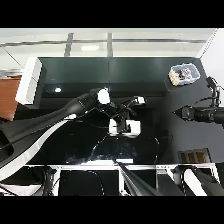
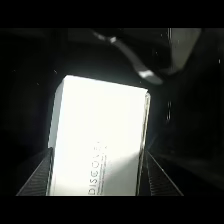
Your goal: Fold the box and place the chain.
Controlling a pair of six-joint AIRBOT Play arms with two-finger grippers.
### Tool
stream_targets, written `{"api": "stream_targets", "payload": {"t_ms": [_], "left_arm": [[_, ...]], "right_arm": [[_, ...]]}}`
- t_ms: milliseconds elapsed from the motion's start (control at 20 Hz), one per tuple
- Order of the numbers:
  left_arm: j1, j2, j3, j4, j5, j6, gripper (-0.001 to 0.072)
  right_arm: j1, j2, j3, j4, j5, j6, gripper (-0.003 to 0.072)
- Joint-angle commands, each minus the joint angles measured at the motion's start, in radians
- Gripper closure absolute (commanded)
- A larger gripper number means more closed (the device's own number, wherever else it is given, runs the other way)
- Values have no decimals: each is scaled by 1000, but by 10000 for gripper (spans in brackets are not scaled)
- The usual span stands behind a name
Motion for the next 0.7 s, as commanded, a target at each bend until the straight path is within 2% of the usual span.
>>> {"api": "stream_targets", "payload": {"t_ms": [0,300,400,500,550,650], "left_arm": [[-29,-1,31,116,-29,-49,6],[-89,-1,55,320,-47,-49,8],[-105,-1,56,369,-49,-59,46],[-118,-1,74,494,-77,-169,334],[-117,0,97,568,-111,-289,407],[-82,11,151,699,-240,-486,431]], "right_arm": [[0,0,0,0,-1,-2,666],[0,0,0,0,-1,-1,666],[0,0,0,0,-1,-2,666],[0,0,0,-1,-2,-1,666],[0,0,0,0,-2,-1,666],[0,0,0,0,-1,-1,666]]}}
